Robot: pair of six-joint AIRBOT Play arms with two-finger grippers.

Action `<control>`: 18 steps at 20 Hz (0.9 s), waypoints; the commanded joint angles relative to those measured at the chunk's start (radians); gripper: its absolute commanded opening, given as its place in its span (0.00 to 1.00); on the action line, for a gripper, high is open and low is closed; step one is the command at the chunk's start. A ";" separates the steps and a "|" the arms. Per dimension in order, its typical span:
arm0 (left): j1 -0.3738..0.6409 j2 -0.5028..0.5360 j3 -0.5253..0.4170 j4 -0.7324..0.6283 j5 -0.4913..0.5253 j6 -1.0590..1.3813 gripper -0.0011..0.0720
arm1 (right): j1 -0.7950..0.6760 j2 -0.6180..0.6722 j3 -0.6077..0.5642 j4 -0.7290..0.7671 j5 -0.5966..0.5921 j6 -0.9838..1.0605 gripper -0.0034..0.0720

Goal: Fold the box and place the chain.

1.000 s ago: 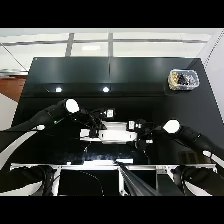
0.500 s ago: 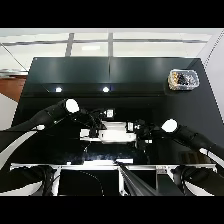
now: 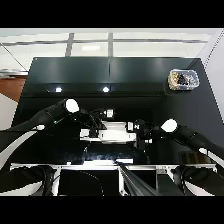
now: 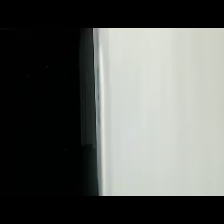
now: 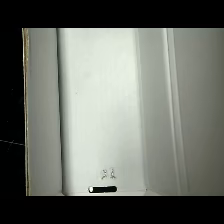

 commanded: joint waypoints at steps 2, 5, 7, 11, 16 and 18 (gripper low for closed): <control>0.001 -0.001 0.001 0.000 -0.001 0.000 0.06 | -0.002 0.001 0.000 -0.002 0.003 0.001 0.97; 0.001 -0.001 0.001 0.000 -0.002 0.000 0.06 | -0.002 0.010 0.000 -0.006 0.007 0.002 0.97; 0.001 -0.001 0.001 0.000 -0.001 0.000 0.06 | -0.002 0.020 0.000 -0.019 0.010 0.005 0.97; 0.001 -0.001 0.001 0.000 -0.002 0.000 0.06 | -0.002 0.020 0.000 -0.021 0.013 0.012 0.97; 0.001 -0.001 0.001 0.000 -0.002 0.000 0.06 | -0.002 0.020 0.000 -0.020 0.014 0.012 0.75; 0.001 0.000 0.001 0.000 -0.003 0.000 0.24 | -0.002 0.020 0.000 -0.021 0.013 0.012 0.75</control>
